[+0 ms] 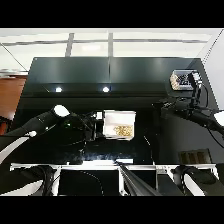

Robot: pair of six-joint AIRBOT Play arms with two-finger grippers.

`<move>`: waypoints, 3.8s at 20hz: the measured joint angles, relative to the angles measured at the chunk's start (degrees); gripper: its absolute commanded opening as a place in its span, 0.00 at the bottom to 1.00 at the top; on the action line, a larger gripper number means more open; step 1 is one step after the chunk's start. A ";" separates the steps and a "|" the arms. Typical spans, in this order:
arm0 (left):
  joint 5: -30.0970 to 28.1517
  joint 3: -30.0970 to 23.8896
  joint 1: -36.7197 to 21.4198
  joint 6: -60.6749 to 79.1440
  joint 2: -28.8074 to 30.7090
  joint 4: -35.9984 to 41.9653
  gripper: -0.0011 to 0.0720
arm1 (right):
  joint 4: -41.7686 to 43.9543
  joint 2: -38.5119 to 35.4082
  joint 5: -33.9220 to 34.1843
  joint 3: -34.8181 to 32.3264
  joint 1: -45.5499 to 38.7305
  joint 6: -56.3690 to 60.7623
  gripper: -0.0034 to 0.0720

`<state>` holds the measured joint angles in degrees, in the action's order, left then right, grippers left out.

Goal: Fold the box and place the chain.

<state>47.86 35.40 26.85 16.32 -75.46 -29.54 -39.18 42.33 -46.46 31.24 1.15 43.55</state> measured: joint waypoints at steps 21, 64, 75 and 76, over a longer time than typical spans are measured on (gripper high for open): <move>-0.04 0.02 0.17 -0.17 0.02 -0.17 0.51 | -4.96 23.61 -11.63 16.55 16.33 -13.20 0.99; -0.02 0.02 0.17 -0.33 0.02 -0.15 0.51 | -10.54 19.04 -7.39 10.12 29.62 -20.87 0.49; -0.02 0.00 0.17 -0.22 0.02 -0.15 0.51 | -10.69 18.99 -7.02 9.75 29.62 -19.80 0.49; -0.02 0.00 0.17 -0.22 0.02 -0.17 0.51 | -10.78 18.99 -7.02 9.75 29.62 -19.80 0.49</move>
<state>47.83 35.40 27.03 16.10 -75.44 -29.71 -49.95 61.32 -53.47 40.99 30.76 23.75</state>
